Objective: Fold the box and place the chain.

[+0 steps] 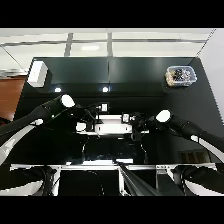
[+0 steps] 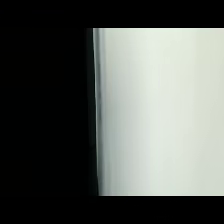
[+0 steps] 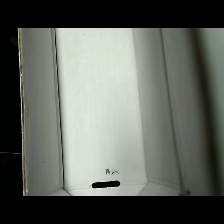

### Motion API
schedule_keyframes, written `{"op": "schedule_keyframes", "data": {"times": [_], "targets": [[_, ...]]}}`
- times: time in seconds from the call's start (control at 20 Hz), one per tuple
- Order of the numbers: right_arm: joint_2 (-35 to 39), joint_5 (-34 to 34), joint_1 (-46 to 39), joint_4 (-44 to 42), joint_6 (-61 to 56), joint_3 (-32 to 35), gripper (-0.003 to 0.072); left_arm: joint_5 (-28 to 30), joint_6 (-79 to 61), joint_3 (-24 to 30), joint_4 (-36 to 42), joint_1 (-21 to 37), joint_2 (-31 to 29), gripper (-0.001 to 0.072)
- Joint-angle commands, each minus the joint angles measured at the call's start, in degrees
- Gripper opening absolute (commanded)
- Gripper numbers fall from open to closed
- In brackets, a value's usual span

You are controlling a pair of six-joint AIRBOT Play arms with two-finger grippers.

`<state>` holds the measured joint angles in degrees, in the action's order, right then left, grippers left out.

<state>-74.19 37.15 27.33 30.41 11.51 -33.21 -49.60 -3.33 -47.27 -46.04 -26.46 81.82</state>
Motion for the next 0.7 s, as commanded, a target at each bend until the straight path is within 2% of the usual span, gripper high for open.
{"op": "schedule_keyframes", "data": {"times": [0.0,0.45,0.5,0.55,0.65], "targets": [[-0.1,-0.2,0.2,0.7,-0.3,-0.1,0.0650,0.0,0.0,-0.1,0.0,0.0,0.0,0.0028],[-0.1,-0.3,0.2,0.7,-0.3,-0.1,0.0649,0.1,0.0,-0.1,0.0,0.0,0.0,0.0027],[-0.1,-0.3,0.2,0.7,-0.3,-0.1,0.0509,0.1,0.0,-0.1,0.0,0.0,0.0,0.0027],[-0.1,-0.3,0.2,0.7,-0.3,-0.1,0.0417,0.1,0.0,-0.1,0.0,0.0,0.0,0.0027],[-0.1,-0.3,0.2,0.7,-0.3,-0.1,0.0417,0.1,0.0,-0.1,0.0,0.0,0.0,0.0030]]}}
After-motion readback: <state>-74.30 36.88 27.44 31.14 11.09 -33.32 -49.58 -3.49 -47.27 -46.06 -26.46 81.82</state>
